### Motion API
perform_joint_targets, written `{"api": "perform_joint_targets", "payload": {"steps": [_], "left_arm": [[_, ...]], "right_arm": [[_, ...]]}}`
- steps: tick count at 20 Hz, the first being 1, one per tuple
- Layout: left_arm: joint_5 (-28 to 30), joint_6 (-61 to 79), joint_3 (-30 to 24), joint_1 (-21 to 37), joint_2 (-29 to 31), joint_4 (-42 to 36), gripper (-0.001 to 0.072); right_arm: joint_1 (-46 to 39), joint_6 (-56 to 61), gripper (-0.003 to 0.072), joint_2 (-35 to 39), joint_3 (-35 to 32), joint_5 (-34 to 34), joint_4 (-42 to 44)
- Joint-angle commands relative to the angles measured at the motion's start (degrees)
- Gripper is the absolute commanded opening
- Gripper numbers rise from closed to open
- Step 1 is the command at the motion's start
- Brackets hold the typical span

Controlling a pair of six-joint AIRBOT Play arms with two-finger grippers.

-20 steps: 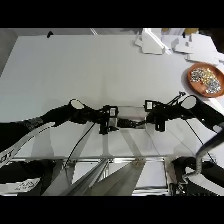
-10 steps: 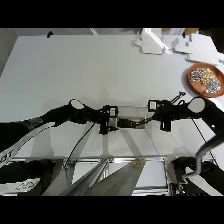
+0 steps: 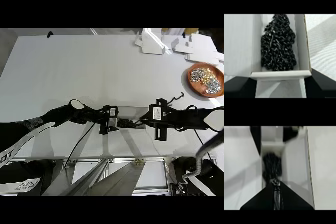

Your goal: Fold the box and place the chain.

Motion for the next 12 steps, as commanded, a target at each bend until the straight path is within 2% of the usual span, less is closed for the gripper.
{"api": "perform_joint_targets", "payload": {"steps": [1, 5, 8, 10, 12], "left_arm": [[0.0, 0.02, 0.04, 0.02, 0.04, 0.0, 0.0135], [0.0, 0.02, 0.02, 0.02, 0.04, 0.0, 0.0135], [0.0, 0.02, 0.04, 0.02, 0.04, 0.0, 0.0135], [0.02, 0.02, 0.04, 0.02, 0.04, 0.0, 0.0135], [0.0, 0.02, 0.04, 0.02, 0.04, 0.0, 0.0135]], "right_arm": [[7.65, 0.94, 0.0016, -1.66, 0.31, -9.25, 7.19], [10.19, 0.98, 0.0016, -9.46, 0.31, -11.69, 6.86], [10.16, 1.03, 0.0029, -14.8, 0.31, -12.11, 1.22], [10.12, 1.01, 0.0195, -15.32, 0.31, -12.28, -3.39], [9.62, 0.98, 0.0204, -13.29, 0.33, -12.13, -5.49]]}}
